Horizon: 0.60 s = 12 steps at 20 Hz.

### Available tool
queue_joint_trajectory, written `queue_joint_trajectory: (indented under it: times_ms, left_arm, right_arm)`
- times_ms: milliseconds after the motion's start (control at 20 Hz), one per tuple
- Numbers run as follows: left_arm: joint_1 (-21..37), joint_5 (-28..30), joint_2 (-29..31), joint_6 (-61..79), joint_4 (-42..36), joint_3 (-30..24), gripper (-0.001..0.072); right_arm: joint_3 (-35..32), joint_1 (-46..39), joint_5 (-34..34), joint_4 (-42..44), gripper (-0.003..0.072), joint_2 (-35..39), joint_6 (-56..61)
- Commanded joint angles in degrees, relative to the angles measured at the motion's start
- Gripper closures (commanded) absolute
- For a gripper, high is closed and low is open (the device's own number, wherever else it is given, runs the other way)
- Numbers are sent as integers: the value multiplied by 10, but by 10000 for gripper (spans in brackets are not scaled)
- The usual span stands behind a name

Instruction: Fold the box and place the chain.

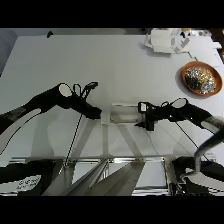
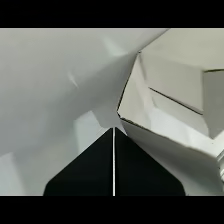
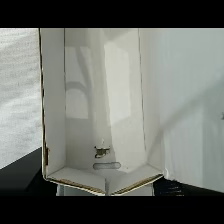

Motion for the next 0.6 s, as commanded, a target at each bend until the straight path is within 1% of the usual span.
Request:
queue_joint_trajectory:
  times_ms: [0,50,100,150,200,250,300,550]
  left_arm:
    - [-10,9,28,2,-14,0,664]
    - [-13,9,36,2,-19,0,586]
    - [-16,9,42,2,-24,0,548]
    - [-19,9,46,2,-31,0,537]
    - [-24,9,47,2,-39,0,480]
    - [-29,10,46,2,-48,0,471]
    - [-35,14,47,1,-54,0,433]
    - [-56,32,47,2,-70,0,435]
  right_arm:
    - [0,0,0,0,409,0,0]
    - [0,0,0,0,409,0,0]
    - [0,0,0,0,409,0,0]
    - [0,0,0,0,409,0,0]
    - [0,0,0,0,409,0,0]
    - [0,0,0,0,409,0,0]
    - [0,0,0,0,409,0,0]
    - [0,0,0,0,409,0,0]
